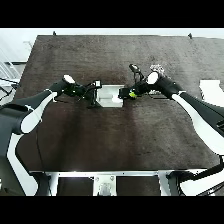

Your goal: Fold the box and place the chain.

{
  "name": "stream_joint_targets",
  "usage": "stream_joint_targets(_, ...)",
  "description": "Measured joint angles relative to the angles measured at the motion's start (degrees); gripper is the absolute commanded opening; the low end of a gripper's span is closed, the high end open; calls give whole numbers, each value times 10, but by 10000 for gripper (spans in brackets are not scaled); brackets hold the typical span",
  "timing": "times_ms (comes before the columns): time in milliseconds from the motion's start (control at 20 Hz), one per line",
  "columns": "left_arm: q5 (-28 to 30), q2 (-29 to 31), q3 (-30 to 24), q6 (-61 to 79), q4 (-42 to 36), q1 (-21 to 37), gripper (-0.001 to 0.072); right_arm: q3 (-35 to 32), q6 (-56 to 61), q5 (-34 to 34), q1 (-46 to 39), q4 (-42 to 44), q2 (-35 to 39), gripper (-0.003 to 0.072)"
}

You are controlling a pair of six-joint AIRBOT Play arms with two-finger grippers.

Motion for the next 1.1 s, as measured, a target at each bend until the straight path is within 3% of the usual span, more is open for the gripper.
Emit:
stream_joint_targets(600,0,0,0,1,0,0,467,124,210,122,66,-258,-63,393)
stream_joint_targets(1100,0,0,0,1,0,0,466,170,282,161,104,-311,-96,369)
